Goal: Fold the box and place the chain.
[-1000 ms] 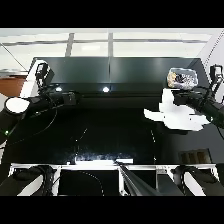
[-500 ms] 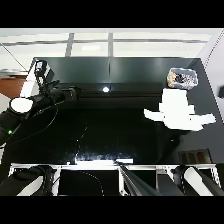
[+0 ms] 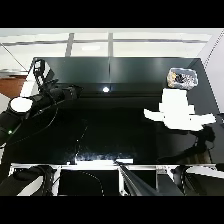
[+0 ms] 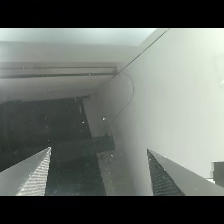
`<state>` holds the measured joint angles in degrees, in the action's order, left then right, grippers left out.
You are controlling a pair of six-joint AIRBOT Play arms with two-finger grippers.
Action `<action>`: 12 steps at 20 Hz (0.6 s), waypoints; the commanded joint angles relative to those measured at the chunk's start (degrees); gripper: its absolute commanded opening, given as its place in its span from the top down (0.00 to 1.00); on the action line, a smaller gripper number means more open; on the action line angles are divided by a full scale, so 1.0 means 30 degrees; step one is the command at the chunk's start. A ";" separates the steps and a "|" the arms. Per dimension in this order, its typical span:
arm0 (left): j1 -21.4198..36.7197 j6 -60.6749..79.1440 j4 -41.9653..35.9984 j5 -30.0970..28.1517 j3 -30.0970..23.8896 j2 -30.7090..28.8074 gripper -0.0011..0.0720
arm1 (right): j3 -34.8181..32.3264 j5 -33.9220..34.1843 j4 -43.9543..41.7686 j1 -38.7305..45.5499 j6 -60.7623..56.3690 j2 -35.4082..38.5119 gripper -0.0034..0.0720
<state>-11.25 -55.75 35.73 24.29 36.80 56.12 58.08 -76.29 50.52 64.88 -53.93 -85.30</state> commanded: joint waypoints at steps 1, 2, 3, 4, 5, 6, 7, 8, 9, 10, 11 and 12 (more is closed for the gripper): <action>-0.0015 0.0000 -0.0080 0.0066 0.0022 0.0015 0.01 | 0.1923 -0.4422 -0.0648 -0.0619 0.0087 -0.3177 0.02; -0.0015 0.0000 -0.0080 0.0066 0.0022 0.0015 0.01 | 0.2667 -0.4444 -0.0277 -0.1224 0.0087 -0.3767 0.03; -0.0015 0.0000 -0.0080 0.0080 0.0022 0.0015 0.01 | 0.3402 -0.4503 0.0153 -0.1763 0.0087 -0.4218 0.03; -0.0022 0.0000 -0.0080 0.0080 0.0022 0.0015 0.01 | 0.4167 -0.4546 0.0750 -0.2244 0.0044 -0.4590 0.06; -0.0036 0.0000 -0.0080 0.0080 0.0022 0.0015 0.01 | 0.4947 -0.4561 0.1370 -0.2703 -0.0066 -0.4903 0.22; -0.0073 0.0000 -0.0080 0.0073 0.0022 0.0015 0.01 | 0.5552 -0.4663 0.1690 -0.3060 -0.0095 -0.5115 0.25; -0.0102 0.0000 -0.0080 0.0080 0.0022 0.0015 0.01 | 0.5850 -0.4889 0.1749 -0.3300 -0.0073 -0.5231 0.36; -0.0189 0.0000 -0.0080 0.0058 0.0022 0.0015 0.01 | 0.5909 -0.5042 0.1894 -0.3468 -0.0073 -0.5275 0.44; -0.0262 0.0000 -0.0080 0.0066 0.0022 0.0015 0.01 | 0.5901 -0.5253 0.2244 -0.3599 -0.0073 -0.5340 0.44; -0.0299 0.0000 -0.0073 0.0066 0.0022 0.0015 0.01 | 0.5901 -0.5304 0.2412 -0.3738 0.0036 -0.5399 0.44; -0.0299 0.0000 -0.0073 0.0066 0.0022 0.0015 0.01 | 0.5901 -0.5428 0.2280 -0.3883 0.0058 -0.5472 0.44; -0.0284 0.0000 -0.0073 0.0058 0.0022 0.0015 0.01 | 0.5901 -0.5508 0.2295 -0.4080 0.0160 -0.5493 0.44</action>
